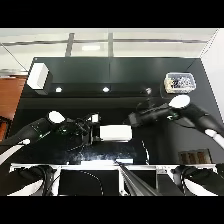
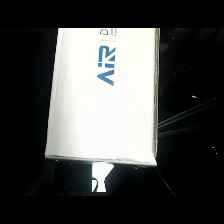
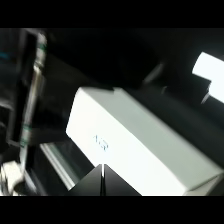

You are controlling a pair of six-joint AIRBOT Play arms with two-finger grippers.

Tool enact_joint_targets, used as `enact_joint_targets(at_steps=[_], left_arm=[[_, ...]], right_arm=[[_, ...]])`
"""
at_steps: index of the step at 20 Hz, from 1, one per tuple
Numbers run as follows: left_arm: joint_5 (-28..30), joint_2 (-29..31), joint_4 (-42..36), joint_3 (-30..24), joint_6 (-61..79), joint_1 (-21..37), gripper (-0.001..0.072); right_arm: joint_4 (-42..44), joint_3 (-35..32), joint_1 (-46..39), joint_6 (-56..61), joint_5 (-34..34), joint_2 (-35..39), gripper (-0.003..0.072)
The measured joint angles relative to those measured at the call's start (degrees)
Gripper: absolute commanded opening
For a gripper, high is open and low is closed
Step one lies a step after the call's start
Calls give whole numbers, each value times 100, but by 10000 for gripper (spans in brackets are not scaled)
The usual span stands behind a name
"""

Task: Fold the box and place the chain.

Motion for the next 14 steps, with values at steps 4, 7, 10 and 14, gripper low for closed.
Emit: enact_joint_targets(at_steps=[4,7,10,14], left_arm=[[52,103,63,22,-166,9,712],[-15,468,654,92,-743,9,712],[-376,942,1237,214,-1244,0,712],[-721,1281,1558,509,-1932,-50,710]], right_arm=[[-175,120,-1021,48,271,920,11],[-463,146,-1727,164,737,1427,12],[-715,157,-2173,229,1043,1665,12],[-951,157,-2389,223,1121,1775,12]])
